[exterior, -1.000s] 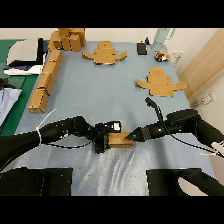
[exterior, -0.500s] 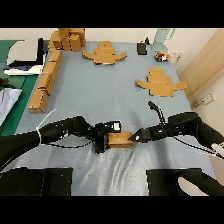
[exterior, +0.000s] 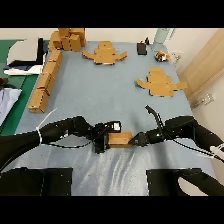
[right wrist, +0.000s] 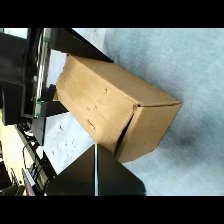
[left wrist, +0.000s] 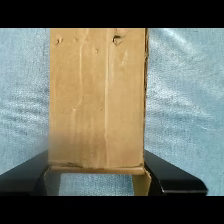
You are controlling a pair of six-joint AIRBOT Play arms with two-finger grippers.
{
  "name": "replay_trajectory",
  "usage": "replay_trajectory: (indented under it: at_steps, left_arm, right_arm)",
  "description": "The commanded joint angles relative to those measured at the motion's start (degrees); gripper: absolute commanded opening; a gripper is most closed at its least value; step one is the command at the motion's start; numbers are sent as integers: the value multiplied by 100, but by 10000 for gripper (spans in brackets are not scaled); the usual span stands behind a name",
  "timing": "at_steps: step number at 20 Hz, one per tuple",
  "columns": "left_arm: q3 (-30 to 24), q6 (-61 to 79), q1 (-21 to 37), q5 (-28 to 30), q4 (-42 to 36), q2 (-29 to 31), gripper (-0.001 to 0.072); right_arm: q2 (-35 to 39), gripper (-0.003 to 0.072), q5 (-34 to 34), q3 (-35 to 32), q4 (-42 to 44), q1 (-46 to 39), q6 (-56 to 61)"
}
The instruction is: Fold the box.
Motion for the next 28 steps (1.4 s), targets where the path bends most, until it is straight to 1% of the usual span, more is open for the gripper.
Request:
replay_trajectory:
  at_steps: [1, 8, 12, 18, 22, 25, 28]
  left_arm:
    - [0, 2, 4, 0, 2, -4, 526]
    - [0, 2, 7, 0, 2, -4, 526]
    - [0, 0, 7, 0, 2, -4, 526]
    - [0, 2, 7, 0, 4, -4, 526]
    - [0, 2, 7, 0, 2, -4, 526]
    - [0, 2, 4, 0, 2, -4, 526]
    - [0, 0, 7, 2, 2, -4, 526]
  right_arm:
    - [-2, 20, 138, -11, -50, 35, 15]
    - [0, 20, 214, -11, -44, 35, 15]
    - [20, 20, 122, -4, 48, 35, 15]
    - [363, 20, 146, 0, 63, 33, 24]
    - [546, 20, -44, 92, 289, 33, 70]
    - [713, 6, 48, 323, 11, 31, 238]
    - [719, 5, 411, 605, -313, 31, 588]
